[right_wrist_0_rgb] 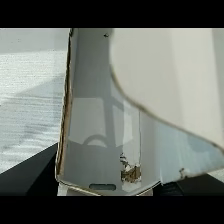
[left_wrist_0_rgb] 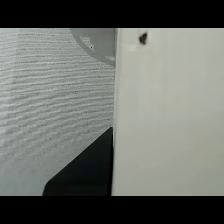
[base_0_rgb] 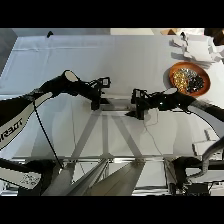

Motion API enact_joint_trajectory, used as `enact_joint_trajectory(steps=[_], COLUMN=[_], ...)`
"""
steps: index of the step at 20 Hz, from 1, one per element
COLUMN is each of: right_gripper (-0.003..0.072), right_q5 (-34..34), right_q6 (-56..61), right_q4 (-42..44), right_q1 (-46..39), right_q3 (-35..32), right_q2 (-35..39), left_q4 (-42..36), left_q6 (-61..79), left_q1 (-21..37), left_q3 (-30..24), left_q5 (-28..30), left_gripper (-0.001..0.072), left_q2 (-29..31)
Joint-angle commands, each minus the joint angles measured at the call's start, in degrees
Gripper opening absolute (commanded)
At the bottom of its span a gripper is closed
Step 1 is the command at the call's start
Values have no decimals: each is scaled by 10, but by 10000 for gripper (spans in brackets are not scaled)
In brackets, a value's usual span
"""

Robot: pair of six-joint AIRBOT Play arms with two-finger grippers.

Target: Fold the box and place the chain.

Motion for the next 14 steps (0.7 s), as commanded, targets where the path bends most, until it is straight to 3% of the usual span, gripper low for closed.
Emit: enact_joint_trajectory(steps=[1,4,9,14], right_gripper=[538,538,538,538], right_q5=[0,0,0,4], right_q6=[0,0,0,0], right_q4=[0,0,0,0], right_q1=[0,0,0,0], right_q3=[0,0,0,0], right_q2=[0,0,0,0], left_q4=[-3,-4,-3,6], left_q6=[0,0,0,0], left_q1=[1,1,2,39], left_q3=[0,0,0,0], left_q5=[0,0,0,-34], left_gripper=[13,22,280,275], left_q2=[0,0,7,47])
